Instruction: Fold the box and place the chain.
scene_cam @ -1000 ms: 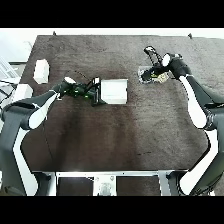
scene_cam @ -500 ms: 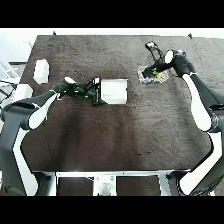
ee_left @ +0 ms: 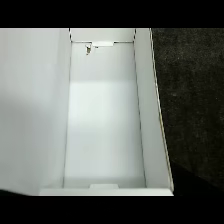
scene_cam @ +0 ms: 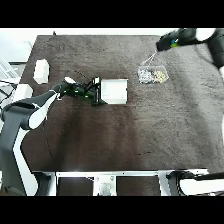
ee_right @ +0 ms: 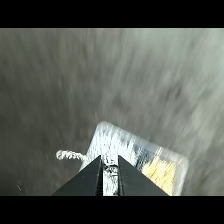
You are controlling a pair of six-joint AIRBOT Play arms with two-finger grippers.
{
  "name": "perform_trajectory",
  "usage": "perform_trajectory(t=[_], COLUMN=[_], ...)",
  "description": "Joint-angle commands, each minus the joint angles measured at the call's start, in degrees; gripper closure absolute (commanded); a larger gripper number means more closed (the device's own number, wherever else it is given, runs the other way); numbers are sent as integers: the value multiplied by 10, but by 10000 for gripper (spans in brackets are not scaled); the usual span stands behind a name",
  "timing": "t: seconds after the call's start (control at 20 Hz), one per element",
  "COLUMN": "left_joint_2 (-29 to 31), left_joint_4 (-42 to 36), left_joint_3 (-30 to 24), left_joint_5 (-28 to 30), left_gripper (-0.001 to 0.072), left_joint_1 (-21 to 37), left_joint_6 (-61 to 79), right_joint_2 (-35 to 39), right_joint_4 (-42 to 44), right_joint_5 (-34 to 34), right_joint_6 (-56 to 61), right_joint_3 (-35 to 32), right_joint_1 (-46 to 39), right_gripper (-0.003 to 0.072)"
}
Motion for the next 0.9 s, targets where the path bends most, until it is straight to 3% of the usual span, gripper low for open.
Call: perform_trajectory(t=[0.0, 0.35, 0.6, 0.85], left_joint_2=[0, 0, 0, 0], left_joint_4=[0, 0, 0, 0], left_joint_3=[0, 0, 0, 0], left_joint_5=[0, 0, 0, 0], left_gripper=[238, 238, 238, 237], left_joint_1=[1, 1, 1, 1], left_joint_6=[0, 0, 0, 0], right_joint_2=[109, 222, 229, 229], right_joint_4=[0, 0, 0, 0], right_joint_5=[-15, 7, 37, 30], right_joint_6=[3, 3, 24, 55], right_joint_3=[3, 3, -8, -85], right_joint_1=[18, 95, 142, 201], right_gripper=[676, 676, 677, 676])
